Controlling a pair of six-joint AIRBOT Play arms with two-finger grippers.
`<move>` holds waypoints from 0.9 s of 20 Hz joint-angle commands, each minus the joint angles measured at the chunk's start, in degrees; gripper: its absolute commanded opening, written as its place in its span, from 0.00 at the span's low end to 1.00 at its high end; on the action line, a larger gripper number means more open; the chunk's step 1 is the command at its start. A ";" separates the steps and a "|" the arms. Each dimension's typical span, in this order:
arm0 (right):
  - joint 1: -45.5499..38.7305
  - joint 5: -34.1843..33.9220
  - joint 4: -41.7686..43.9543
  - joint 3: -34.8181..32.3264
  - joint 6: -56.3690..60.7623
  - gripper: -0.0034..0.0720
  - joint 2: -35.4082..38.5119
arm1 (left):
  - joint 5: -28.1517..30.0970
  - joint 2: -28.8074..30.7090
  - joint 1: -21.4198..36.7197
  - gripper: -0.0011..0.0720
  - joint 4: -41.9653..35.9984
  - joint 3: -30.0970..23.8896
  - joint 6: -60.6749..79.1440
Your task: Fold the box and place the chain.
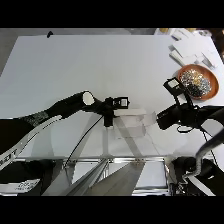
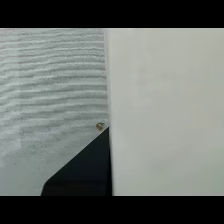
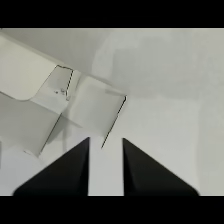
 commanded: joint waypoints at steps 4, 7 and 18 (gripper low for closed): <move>0.02 2.43 7.34 -0.94 -25.51 0.06 -0.22 | -0.31 0.00 -0.04 0.03 0.02 -0.04 0.00; 0.02 5.68 22.73 -3.37 -51.60 0.06 -3.69 | -0.33 0.00 -0.04 0.03 0.02 -0.04 0.00; 2.97 1.62 13.77 -8.57 -59.52 0.71 -2.32 | -0.33 0.00 -0.04 0.03 0.02 -0.04 0.00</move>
